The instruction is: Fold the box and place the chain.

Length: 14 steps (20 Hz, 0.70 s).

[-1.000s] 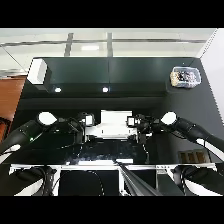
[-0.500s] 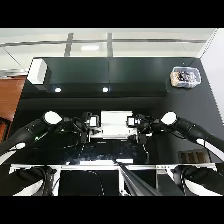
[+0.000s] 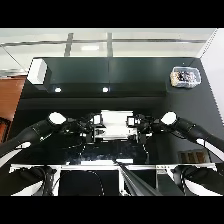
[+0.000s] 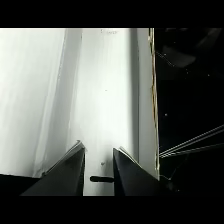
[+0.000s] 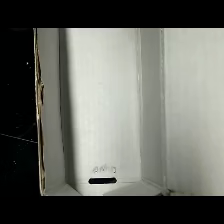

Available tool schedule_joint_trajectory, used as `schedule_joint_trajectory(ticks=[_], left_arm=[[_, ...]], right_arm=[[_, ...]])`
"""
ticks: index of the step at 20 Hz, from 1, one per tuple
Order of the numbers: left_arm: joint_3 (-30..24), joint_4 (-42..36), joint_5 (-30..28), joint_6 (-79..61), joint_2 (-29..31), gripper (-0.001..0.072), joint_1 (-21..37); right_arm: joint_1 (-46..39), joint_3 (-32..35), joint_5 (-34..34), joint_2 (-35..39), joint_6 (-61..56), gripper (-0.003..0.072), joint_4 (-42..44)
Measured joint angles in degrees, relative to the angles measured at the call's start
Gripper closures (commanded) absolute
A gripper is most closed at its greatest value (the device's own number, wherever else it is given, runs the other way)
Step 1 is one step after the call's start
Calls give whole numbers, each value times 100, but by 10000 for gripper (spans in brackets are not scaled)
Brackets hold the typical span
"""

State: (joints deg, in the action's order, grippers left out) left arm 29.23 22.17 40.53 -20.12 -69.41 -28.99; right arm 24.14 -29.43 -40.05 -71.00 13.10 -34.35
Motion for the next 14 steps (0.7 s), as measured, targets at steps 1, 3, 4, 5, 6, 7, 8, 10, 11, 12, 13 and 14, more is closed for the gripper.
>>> schedule_joint_trajectory(ticks=[1,3,4,5,6,7,8,10,11,12,13,14], left_arm=[[0,-9,-9,-4,-15,620,-4],[4,-37,-9,-4,-33,322,-13],[4,-39,-9,-4,-42,298,-17],[4,-37,-11,-4,-44,365,-17],[4,-33,-15,-4,-46,474,-17],[4,-24,-39,-4,-48,476,-17],[4,-17,-35,-4,-50,349,-17],[4,-22,-13,0,-50,526,-17],[9,0,-17,20,-44,591,-9],[24,17,13,57,-22,660,2],[57,92,70,179,26,686,31],[94,212,146,380,101,687,74]], right_arm=[[0,0,0,0,0,496,0],[0,0,2,0,0,496,0],[0,0,2,0,2,496,-2],[0,0,0,0,2,496,0],[0,0,2,0,0,496,-2],[0,0,0,0,0,496,0],[0,0,2,0,2,496,0],[0,0,2,0,2,496,-2],[0,0,0,0,2,496,0],[0,0,0,0,2,496,-2],[0,0,0,0,2,496,-2],[0,0,2,0,2,496,-2]])
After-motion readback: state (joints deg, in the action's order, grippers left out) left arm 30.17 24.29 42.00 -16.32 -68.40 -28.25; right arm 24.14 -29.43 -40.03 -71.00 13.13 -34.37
